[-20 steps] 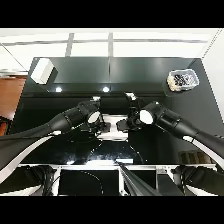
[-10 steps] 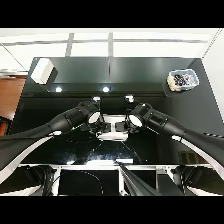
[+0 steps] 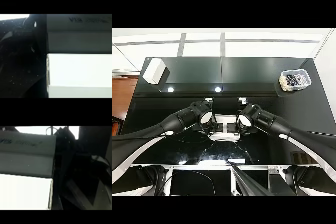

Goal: Fold the box and place the chain.

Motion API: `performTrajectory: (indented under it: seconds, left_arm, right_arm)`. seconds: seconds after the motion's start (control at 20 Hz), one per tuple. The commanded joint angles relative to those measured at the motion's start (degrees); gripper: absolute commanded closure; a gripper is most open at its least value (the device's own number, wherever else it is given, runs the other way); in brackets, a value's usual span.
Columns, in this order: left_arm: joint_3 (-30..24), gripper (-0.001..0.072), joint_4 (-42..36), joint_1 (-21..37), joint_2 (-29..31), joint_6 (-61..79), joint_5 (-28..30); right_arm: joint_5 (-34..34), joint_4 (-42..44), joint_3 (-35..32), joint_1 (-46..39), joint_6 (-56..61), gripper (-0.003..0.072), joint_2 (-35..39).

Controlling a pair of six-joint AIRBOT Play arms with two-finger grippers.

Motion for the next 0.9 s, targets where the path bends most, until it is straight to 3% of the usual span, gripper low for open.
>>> performTrajectory:
  seconds: [0.0,0.1,0.3,0.35,0.4,0.65,0.7,0.75,0.85]
  left_arm:
    - [0.0,0.068,0.0,0.0,0.0,0.0,0.1]
    - [0.0,0.068,0.0,0.0,0.0,0.0,0.1]
    - [0.0,0.068,0.0,0.0,0.0,0.0,0.2]
    - [0.0,0.068,0.0,0.0,0.0,0.0,0.2]
    - [0.0,0.068,0.0,0.0,0.0,0.0,0.2]
    - [0.0,0.068,0.0,0.0,0.0,0.0,0.1]
    - [0.0,0.068,0.0,0.0,0.0,0.0,0.1]
    - [0.0,0.068,0.0,0.0,0.0,0.0,0.2]
    - [0.0,0.068,0.0,0.0,0.0,0.0,0.2]
  right_arm:
    - [-1.0,0.7,0.1,0.1,1.5,0.0502,-0.2]
    - [-1.8,1.1,0.1,0.1,1.5,0.0552,-0.2]
    - [-2.6,1.3,0.1,0.1,1.9,0.0562,-0.2]
    - [-2.6,1.3,0.1,0.1,1.9,0.0631,-0.2]
    - [-2.6,1.3,0.1,0.1,1.9,0.0642,-0.2]
    - [-2.4,1.2,0.1,0.2,1.9,0.0633,-0.2]
    - [-1.7,1.1,0.2,0.0,1.9,0.0465,-0.2]
    - [-0.4,1.0,0.4,-0.2,1.7,0.0362,-0.2]
    - [0.7,0.8,0.8,-0.2,0.0,0.0361,-0.2]
